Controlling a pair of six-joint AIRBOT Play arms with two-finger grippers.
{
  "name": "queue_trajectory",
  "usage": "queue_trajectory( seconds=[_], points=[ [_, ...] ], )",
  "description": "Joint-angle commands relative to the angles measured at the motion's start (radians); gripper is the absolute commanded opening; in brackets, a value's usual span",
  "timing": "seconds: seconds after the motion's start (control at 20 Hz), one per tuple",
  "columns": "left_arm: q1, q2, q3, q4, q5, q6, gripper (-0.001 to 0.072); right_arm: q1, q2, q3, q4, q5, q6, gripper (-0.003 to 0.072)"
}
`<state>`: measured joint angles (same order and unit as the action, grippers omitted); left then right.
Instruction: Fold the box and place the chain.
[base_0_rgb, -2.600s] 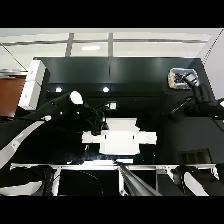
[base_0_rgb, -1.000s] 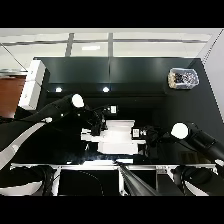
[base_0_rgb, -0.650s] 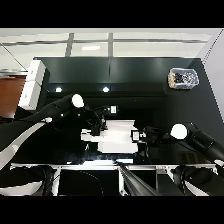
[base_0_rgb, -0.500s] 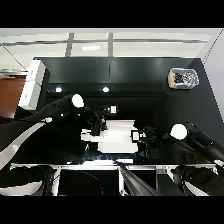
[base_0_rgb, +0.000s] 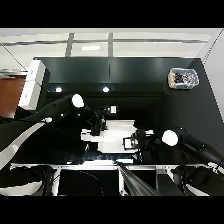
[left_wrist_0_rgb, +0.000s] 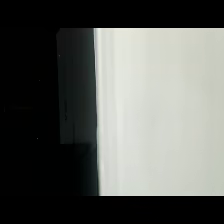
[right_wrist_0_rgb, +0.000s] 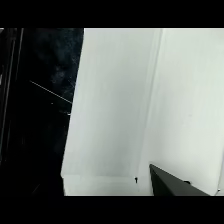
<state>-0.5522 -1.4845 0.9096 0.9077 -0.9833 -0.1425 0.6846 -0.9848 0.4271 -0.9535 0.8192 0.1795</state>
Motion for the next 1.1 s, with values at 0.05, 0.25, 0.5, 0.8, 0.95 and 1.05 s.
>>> queue_trajectory(
  seconds=[0.05,0.25,0.5,0.8,0.95,1.05],
  points=[
    [0.000,-0.001,-0.001,0.000,-0.001,0.000,0.0026,0.014,0.003,0.019,0.005,-0.034,0.084,0.0708],
    [0.000,-0.001,-0.001,0.000,-0.001,0.000,0.0026,-0.052,0.045,0.057,-0.051,-0.007,0.184,0.0708],
    [-0.002,-0.001,-0.001,-0.005,-0.008,0.000,0.0025,-0.163,0.071,0.061,-0.043,-0.038,0.183,0.0708],
    [-0.002,-0.001,-0.001,-0.005,-0.008,0.000,0.0026,-0.164,0.071,0.061,0.026,-0.121,0.168,0.0708],
    [-0.002,-0.001,-0.001,-0.005,-0.011,0.000,0.0025,-0.164,0.071,0.061,0.029,-0.125,0.168,0.0709],
    [-0.002,-0.001,-0.001,-0.005,-0.012,0.000,0.0026,-0.164,0.071,0.061,0.041,-0.125,0.168,0.0708]
  ],
)
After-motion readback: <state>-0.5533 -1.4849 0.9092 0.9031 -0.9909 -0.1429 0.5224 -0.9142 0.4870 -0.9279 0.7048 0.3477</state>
